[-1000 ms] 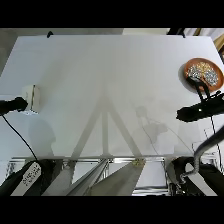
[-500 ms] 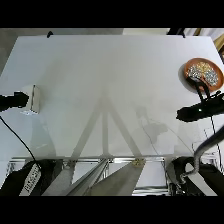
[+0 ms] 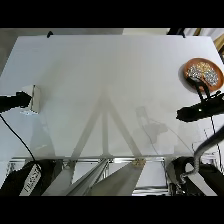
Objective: Fold the box and place the chain.
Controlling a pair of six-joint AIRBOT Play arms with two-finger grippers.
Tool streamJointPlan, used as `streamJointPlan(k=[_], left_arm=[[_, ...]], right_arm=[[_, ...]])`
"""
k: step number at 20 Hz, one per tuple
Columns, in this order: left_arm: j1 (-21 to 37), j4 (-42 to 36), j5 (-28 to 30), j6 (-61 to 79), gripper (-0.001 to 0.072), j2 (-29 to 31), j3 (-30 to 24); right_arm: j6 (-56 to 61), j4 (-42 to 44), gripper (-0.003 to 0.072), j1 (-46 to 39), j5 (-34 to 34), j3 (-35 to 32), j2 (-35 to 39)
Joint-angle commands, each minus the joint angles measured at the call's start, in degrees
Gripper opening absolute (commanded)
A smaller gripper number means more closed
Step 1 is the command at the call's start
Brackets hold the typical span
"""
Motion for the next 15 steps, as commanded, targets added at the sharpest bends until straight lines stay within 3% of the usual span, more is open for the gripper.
streamJointPlan(k=[1,15], left_arm=[[0.0,0.0,0.0,-0.3,0.0695,0.0,0.0],[0.0,0.0,0.6,-0.3,0.0694,0.0,0.0]], right_arm=[[0.0,0.0,0.0014,0.0,0.0,0.1,0.0],[0.0,0.0,0.0014,0.0,0.0,0.1,0.0]])
